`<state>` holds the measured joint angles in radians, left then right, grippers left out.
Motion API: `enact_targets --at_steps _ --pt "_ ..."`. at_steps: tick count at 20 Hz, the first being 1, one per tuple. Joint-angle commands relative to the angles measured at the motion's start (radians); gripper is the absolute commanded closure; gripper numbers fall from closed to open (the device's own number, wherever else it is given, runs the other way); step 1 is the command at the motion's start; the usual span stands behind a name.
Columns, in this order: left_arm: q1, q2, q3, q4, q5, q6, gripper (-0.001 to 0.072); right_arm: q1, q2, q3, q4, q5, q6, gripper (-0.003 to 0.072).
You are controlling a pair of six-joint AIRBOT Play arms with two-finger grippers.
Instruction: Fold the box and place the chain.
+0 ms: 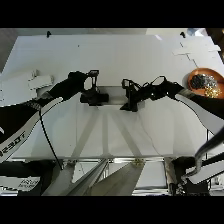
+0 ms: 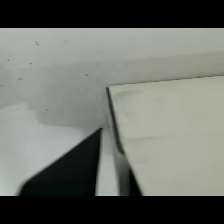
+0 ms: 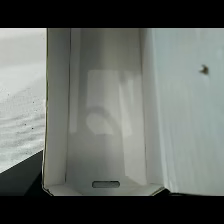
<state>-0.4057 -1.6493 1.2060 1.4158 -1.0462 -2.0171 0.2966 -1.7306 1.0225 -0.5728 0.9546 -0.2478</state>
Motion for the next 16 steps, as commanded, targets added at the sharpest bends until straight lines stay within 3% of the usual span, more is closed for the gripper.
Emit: enact_targets --at_steps 1,5,10,13,16 --pt "0.004 0.016 0.002 -0.013 0.001 0.002 0.0272 -0.001 0.0 0.0 0.002 -0.001 0.007 0.0309" --pt "0.053 0.082 0.001 -0.114 -0.009 0.095 0.0259 -0.001 0.0 0.0 0.002 -0.001 0.007 0.0309" --pt "0.188 0.178 0.001 -0.37 -0.153 0.555 0.026 -0.001 0.0 0.0 0.002 -0.001 0.007 0.0309" --pt "0.287 0.213 -0.001 -0.415 -0.283 0.82 0.0264 -0.001 0.0 0.0 0.002 -0.001 0.007 0.0309" --pt "0.394 0.22 -0.067 -0.5 -0.288 1.083 0.0264 -0.001 0.0 0.0 0.002 -0.001 0.007 0.0309"
